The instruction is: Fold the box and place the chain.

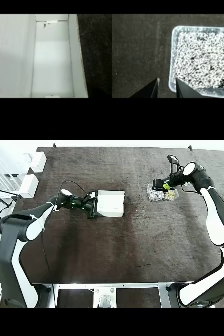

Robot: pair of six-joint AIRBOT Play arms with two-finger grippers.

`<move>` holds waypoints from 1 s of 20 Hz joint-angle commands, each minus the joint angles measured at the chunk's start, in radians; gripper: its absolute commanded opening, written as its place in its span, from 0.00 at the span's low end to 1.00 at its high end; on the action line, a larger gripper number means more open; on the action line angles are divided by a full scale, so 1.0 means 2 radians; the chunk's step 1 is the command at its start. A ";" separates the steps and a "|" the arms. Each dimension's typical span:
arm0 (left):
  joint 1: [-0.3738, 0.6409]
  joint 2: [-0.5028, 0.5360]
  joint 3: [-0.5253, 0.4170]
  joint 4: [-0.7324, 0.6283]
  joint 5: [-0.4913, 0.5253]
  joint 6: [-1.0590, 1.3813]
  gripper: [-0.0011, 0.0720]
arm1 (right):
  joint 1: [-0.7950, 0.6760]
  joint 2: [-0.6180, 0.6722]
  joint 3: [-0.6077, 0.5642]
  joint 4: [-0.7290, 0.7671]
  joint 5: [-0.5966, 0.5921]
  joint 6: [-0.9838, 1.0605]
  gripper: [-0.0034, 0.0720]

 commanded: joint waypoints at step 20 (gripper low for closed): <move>0.000 0.000 0.000 0.000 0.000 0.000 0.44 | 0.023 -0.062 0.011 -0.071 0.014 0.027 0.28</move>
